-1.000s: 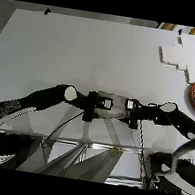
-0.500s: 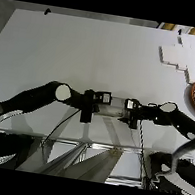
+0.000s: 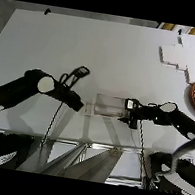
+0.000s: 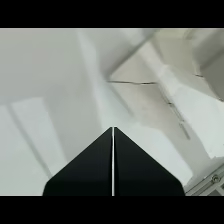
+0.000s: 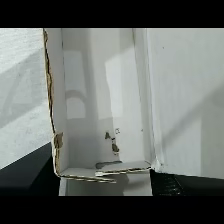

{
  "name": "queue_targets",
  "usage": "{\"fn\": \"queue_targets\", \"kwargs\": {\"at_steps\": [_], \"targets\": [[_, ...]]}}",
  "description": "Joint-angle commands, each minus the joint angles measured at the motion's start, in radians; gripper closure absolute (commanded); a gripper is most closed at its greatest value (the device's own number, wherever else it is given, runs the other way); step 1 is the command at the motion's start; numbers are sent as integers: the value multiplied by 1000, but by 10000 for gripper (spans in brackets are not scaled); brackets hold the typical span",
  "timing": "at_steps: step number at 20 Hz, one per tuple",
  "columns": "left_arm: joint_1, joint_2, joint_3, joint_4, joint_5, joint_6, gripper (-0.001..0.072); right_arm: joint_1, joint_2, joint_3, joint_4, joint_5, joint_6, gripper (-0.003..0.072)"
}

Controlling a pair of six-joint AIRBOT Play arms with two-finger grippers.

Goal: Fold the box and place the chain.

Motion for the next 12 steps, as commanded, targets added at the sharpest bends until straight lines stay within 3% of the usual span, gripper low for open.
{"fn": "queue_targets", "kwargs": {"at_steps": [1,6,12], "targets": [[46,-49,0,12,-3,-174,703,0,0,0,0,0,-1,285],[36,-221,0,-127,0,-169,703,0,0,0,0,0,-1,285],[-2,-235,0,-245,37,-121,705,0,0,0,0,0,-1,285]]}}
